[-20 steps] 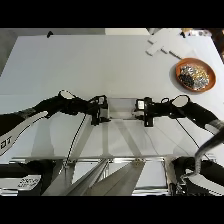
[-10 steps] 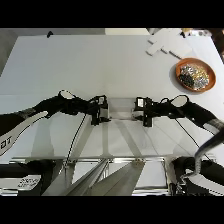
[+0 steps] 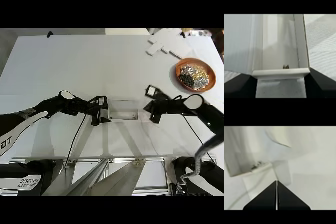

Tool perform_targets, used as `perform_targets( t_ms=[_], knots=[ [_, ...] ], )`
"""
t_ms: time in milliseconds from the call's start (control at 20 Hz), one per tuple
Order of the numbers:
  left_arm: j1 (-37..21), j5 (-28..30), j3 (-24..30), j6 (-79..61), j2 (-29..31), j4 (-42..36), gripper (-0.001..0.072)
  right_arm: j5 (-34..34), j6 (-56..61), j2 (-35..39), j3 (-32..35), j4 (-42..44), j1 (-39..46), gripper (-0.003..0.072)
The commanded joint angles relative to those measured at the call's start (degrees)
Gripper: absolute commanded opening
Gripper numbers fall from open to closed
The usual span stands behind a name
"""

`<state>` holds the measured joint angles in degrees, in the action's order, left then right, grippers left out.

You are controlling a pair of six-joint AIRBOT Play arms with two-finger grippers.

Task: Fold the box and place the chain.

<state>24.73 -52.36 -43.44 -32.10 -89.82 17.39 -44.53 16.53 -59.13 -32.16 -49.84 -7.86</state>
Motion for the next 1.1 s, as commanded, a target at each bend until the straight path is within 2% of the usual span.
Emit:
perform_targets(
  t_ms=[0,150,250,350,550,650,950,1050],
  knots=[
    [0.0,0.0,0.0,0.0,0.0,0.0,0.0069,0.5,31.4,4.4,0.0,-9.8,9.3,0.0017],
    [0.0,0.0,0.0,0.0,0.0,0.0,0.0069,-0.2,51.1,4.5,0.0,-15.5,17.8,0.0017],
    [0.0,0.0,0.0,0.0,0.0,0.0,0.0069,-2.5,55.0,4.1,0.0,-15.6,20.7,0.0017],
    [0.0,0.0,0.0,0.0,0.0,0.0,0.0069,-4.8,55.2,2.6,0.0,-14.9,20.8,0.0017],
    [0.0,0.0,0.0,0.0,0.0,0.0,0.0069,-7.8,50.6,-1.4,0.0,-6.4,20.8,0.0016],
    [0.0,0.0,0.0,0.0,0.0,0.0,0.0069,-9.7,50.3,-3.9,0.0,-5.0,20.6,0.0016],
    [0.0,0.0,0.0,0.0,0.0,0.0,0.0069,-12.9,46.0,-11.9,0.0,-3.4,13.9,0.0016],
    [0.0,0.0,0.0,0.0,0.0,0.0,0.0069,-13.6,42.2,-13.2,0.0,0.3,12.2,0.0016]
  ],
)
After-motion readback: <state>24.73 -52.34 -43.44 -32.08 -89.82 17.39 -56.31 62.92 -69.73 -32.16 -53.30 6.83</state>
